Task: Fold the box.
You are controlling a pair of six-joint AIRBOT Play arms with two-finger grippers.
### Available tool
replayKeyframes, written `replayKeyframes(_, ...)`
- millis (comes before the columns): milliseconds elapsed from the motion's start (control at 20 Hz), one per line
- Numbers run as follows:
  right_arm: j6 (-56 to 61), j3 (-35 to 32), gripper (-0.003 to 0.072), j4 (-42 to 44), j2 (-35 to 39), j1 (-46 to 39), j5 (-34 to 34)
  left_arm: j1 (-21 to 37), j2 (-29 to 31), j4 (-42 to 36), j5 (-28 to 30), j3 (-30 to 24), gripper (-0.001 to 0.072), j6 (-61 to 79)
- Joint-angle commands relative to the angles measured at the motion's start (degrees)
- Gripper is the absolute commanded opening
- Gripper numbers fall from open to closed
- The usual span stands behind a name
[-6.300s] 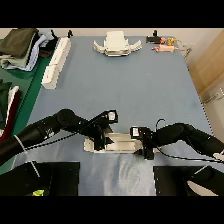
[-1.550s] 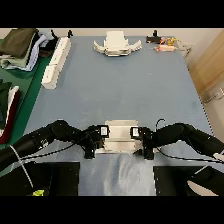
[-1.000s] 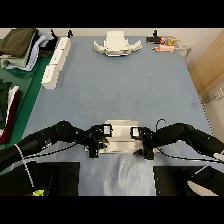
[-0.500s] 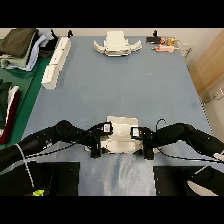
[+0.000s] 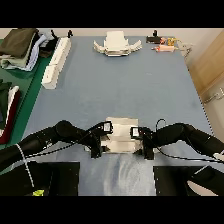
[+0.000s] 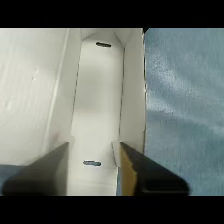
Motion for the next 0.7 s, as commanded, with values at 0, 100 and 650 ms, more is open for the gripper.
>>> replayKeyframes(0, 0.0, -0.02, 0.0502, 0.02, 0.02, -0.02, 0.02, 0.0, -0.02, 1.07, -0.22, 0.04, 0.0087, -1.49)
replayKeyframes(100, 0.0, -0.02, 0.0502, 0.02, 0.02, -0.02, 0.02, 0.02, 0.11, 1.51, -0.02, 0.07, 0.0043, -5.29)
replayKeyframes(650, 0.0, -0.02, 0.0502, 0.02, 0.02, -0.02, 0.02, 0.13, 22.67, 47.34, -16.63, 2.62, 0.0043, -67.63)
